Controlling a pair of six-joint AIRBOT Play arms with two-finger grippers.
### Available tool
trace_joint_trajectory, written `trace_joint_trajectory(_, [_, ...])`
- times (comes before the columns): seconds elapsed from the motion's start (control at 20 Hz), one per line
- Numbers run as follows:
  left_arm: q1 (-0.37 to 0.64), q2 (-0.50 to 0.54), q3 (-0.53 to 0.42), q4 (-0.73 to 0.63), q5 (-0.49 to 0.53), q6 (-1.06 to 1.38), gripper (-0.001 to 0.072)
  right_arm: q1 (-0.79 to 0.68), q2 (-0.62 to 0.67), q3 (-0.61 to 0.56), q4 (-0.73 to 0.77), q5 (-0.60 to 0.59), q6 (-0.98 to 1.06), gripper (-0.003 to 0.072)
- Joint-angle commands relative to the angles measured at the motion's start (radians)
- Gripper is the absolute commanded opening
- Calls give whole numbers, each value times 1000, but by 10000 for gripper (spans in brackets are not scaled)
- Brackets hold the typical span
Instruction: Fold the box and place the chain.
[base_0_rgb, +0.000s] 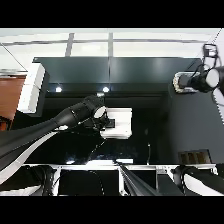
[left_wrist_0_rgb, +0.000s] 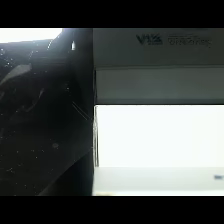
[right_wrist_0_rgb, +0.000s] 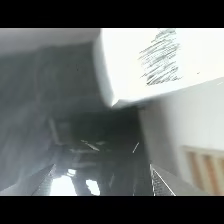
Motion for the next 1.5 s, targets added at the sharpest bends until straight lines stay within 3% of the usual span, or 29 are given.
trace_joint_trajectory(0.0, [1, 0, 1, -2, 5, -1, 26, -212, -253, 200, 125, 28, -21, 720])
trace_joint_trajectory(0.15, [1, 0, 1, -2, 0, 0, 26, -243, -495, 471, 119, 237, -5, 720])
trace_joint_trajectory(0.35, [1, 0, 1, 0, -1, -1, 26, -242, -668, 678, 75, 311, 71, 602])
trace_joint_trajectory(0.55, [1, 0, 1, -1, -6, 0, 26, -242, -738, 763, 1, 307, 132, 603])
trace_joint_trajectory(0.9, [1, 0, 1, 0, -2, 0, 26, -243, -801, 770, -20, 234, 188, 601])
trace_joint_trajectory(0.95, [1, 0, 1, 0, -2, -1, 26, -243, -807, 770, -21, 235, 187, 545])
trace_joint_trajectory(1.0, [1, 0, 1, 0, -2, -1, 26, -243, -810, 770, -21, 234, 187, 534])
trace_joint_trajectory(1.05, [1, 0, 1, 0, -2, 0, 26, -243, -810, 770, -21, 235, 187, 332])
trace_joint_trajectory(1.1, [1, 0, 1, 0, -2, 0, 26, -243, -808, 772, -15, 237, 185, 239])
trace_joint_trajectory(1.15, [1, 0, 1, 0, -2, -1, 26, -242, -803, 780, 9, 255, 142, 99])
trace_joint_trajectory(1.2, [1, 0, 1, 0, -1, -1, 26, -240, -787, 786, 13, 273, 92, 35])
trace_joint_trajectory(1.45, [1, 0, 1, 0, -2, 0, 26, -246, -606, 798, 2, 346, -118, 16])
